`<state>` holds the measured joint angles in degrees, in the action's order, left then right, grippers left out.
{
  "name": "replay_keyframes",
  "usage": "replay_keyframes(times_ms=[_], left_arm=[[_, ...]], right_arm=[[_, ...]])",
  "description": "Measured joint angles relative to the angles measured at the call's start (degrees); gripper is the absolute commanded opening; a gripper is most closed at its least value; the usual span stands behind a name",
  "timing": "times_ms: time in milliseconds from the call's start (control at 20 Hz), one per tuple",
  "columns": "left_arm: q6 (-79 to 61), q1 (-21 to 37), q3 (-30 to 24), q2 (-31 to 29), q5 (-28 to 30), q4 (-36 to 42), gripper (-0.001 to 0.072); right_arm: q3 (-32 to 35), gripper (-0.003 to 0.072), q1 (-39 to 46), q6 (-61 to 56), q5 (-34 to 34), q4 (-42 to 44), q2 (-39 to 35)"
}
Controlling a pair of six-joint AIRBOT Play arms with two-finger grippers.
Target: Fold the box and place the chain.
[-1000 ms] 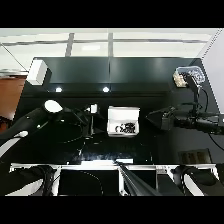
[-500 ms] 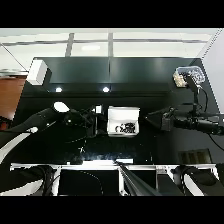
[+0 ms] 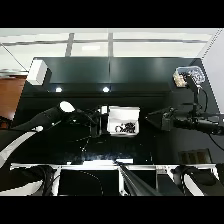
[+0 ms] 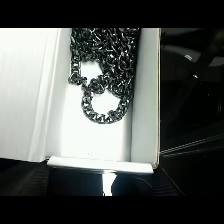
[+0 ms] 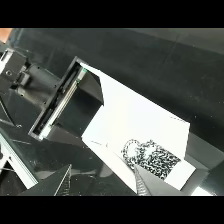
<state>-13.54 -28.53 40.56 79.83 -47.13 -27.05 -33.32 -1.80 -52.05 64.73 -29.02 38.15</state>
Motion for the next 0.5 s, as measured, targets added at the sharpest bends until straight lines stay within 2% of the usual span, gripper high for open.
replay_keyframes(times_ms=[300,350,400,450,500], left_arm=[[2.6,-0.39,0.61,0.48,-0.17,-2.84,0.07],[2.8,-0.39,0.63,0.48,-0.2,-3.02,0.0646],[3.02,-0.39,0.66,0.5,-0.17,-3.17,0.0531],[2.99,-0.39,0.66,0.52,-0.17,-3.3,0.0483],[3.19,-0.42,0.66,0.5,-0.15,-3.39,0.0483]], right_arm=[[0.0,0.0449,-0.02,0.07,-1.25,-0.15,0.0],[0.0,0.045,-0.02,0.07,-1.9,-0.17,0.0],[0.0,0.0452,0.0,0.07,-2.49,-0.17,0.0],[0.0,0.0599,-0.02,0.13,-3.19,-0.24,0.0],[0.0,0.0707,0.0,0.15,-4.07,-0.37,0.0]])
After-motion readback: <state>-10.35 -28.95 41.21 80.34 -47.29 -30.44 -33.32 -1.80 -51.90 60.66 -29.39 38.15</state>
